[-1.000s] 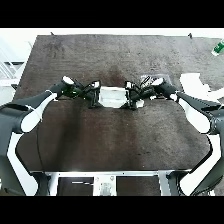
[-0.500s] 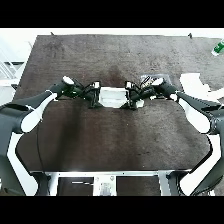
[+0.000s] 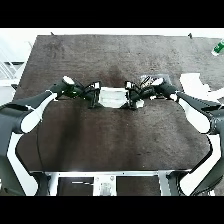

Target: Fold the box and place the chain.

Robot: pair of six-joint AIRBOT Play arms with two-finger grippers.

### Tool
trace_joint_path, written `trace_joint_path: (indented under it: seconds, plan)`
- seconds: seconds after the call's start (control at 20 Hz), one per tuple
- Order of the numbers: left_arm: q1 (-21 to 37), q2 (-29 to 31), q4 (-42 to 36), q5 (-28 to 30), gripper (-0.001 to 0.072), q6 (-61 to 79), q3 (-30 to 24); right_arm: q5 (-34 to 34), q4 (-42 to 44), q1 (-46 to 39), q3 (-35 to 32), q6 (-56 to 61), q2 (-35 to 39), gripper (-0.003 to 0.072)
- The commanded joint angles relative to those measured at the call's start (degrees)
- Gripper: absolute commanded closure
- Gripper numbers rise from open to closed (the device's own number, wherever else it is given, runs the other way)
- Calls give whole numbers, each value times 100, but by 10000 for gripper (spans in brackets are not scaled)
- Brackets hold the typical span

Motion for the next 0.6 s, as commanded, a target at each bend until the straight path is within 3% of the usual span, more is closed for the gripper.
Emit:
trace_joint_path:
  seconds: [0.0, 0.55]
  plan:
    - [7, -4, 90, 57, 189, -2, -2, -2, 2, 2, -2, 2, -2, 105]
    - [13, -2, 94, 140, 96, -48, 0, -2, 2, 2, -2, 2, -2, 105]
